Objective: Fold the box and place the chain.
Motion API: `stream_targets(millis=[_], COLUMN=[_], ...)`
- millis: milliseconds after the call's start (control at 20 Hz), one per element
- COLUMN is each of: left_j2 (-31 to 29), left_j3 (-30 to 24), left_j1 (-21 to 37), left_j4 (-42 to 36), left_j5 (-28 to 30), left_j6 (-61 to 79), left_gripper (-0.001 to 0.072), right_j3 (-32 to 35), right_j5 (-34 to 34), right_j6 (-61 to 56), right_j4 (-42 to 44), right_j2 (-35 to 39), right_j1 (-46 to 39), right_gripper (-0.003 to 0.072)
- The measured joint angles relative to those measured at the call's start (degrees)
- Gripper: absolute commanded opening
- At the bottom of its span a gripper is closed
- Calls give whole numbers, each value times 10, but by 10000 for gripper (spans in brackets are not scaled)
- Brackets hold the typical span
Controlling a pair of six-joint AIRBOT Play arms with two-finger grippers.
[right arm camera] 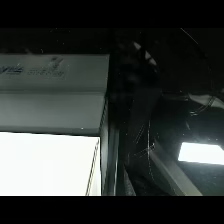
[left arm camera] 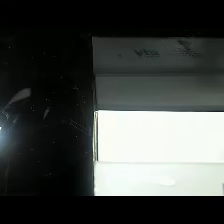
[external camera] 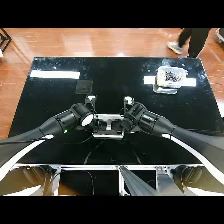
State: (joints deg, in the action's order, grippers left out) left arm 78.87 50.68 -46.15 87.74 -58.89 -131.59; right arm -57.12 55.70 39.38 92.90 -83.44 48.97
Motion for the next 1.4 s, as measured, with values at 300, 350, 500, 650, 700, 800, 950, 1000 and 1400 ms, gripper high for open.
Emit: stream_targets(millis=[300, 350, 500, 650, 700, 800, 950, 1000, 1400], left_j2=[0, 0, 0, 0, 0, 0, 0, 0, 0], left_j3=[0, 0, 0, 0, 0, 0, 0, 0, 0], left_j1=[0, 0, 0, 0, 0, 0, 0, 0, 0], left_j4=[-1, -1, -2, -3, -3, -3, -4, -3, -4], left_j5=[2, 2, 2, 2, 2, 2, 2, 2, 0], left_j6=[-1, -1, -1, -1, 0, 0, 0, 0, 0], left_gripper=[20, 20, 20, 20, 20, 20, 20, 20, 19], right_j3=[0, -1, -7, -13, -14, -16, -17, -17, -17], right_j5=[-7, -7, -7, -8, -10, 2, 34, 48, 212], right_j6=[3, 4, 6, 7, 7, 12, 53, 76, 254], right_j4=[2, 3, 5, 9, 10, 9, 4, 3, -45], right_j2=[-6, -6, -7, -8, -7, -4, 17, 31, 234], right_j1=[0, 0, 0, 0, 0, 0, -3, -4, -97], right_gripper=[18, 17, 18, 357, 521, 613, 612, 612, 612])
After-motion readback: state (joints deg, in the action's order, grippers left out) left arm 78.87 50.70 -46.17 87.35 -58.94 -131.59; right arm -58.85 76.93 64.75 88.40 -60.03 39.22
